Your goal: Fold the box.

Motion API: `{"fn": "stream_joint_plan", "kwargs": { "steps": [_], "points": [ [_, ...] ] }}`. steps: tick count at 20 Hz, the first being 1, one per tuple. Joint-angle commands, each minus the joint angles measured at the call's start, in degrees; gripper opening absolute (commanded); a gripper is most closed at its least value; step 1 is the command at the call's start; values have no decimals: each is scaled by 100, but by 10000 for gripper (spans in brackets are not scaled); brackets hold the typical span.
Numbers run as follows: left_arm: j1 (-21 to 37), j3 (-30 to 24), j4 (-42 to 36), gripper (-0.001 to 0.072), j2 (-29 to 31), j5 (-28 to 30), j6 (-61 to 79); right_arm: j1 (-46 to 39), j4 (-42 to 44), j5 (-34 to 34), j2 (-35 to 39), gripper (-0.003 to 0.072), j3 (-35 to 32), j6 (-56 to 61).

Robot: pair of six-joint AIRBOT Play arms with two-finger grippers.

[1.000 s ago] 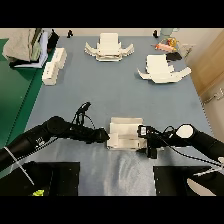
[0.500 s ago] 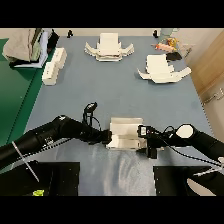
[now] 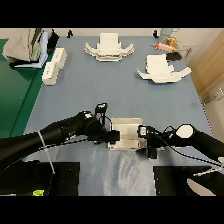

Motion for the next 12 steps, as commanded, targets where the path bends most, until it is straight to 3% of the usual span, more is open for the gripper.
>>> {"fn": "stream_joint_plan", "kwargs": {
  "steps": [1,7,9,11,12],
  "points": [
    [-313,535,844,416,-452,-717,-796,0,2,0,2,509,4,0],
    [-669,1115,1158,415,-1045,-911,-1078,0,0,0,2,510,4,0],
    [-778,1233,1360,348,-1226,-1143,-1246,0,0,0,2,510,4,2],
    [-804,1246,1416,347,-1274,-1252,-1543,0,2,0,2,510,4,0],
    [-804,1246,1443,231,-1274,-1252,-1648,0,2,0,2,510,4,0]
  ]
}}
